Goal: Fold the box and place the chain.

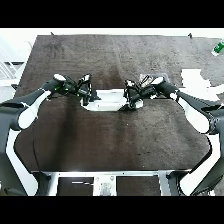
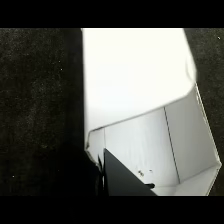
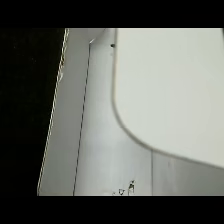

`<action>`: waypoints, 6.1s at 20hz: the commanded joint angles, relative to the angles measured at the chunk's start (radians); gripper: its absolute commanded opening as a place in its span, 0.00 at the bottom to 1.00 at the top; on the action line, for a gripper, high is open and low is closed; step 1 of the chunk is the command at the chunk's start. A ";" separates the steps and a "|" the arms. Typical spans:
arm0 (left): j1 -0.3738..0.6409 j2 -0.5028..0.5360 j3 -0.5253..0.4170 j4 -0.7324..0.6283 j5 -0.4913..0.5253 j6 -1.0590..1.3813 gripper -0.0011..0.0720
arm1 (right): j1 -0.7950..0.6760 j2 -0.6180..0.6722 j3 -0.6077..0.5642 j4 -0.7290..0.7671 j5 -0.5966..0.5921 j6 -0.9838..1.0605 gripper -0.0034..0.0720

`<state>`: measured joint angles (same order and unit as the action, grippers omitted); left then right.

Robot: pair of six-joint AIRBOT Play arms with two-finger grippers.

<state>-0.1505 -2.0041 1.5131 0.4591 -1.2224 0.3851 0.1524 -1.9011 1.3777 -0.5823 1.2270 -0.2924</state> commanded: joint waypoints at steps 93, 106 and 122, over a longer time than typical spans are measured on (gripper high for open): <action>-0.047 0.341 -0.270 -0.073 0.201 -0.161 0.03 | 0.000 -0.025 0.003 -0.019 -0.033 0.000 0.70; -0.092 0.230 -0.144 -0.056 0.433 -0.221 0.03 | 0.000 -0.025 0.003 -0.019 -0.033 0.000 0.70; -0.140 0.188 -0.142 0.085 0.381 -0.300 0.03 | 0.000 -0.025 0.003 -0.019 -0.033 0.000 0.70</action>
<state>-0.2745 -1.8149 1.3708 0.5102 -0.8410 0.0906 0.1509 -1.9263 1.3808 -0.6025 1.1950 -0.2928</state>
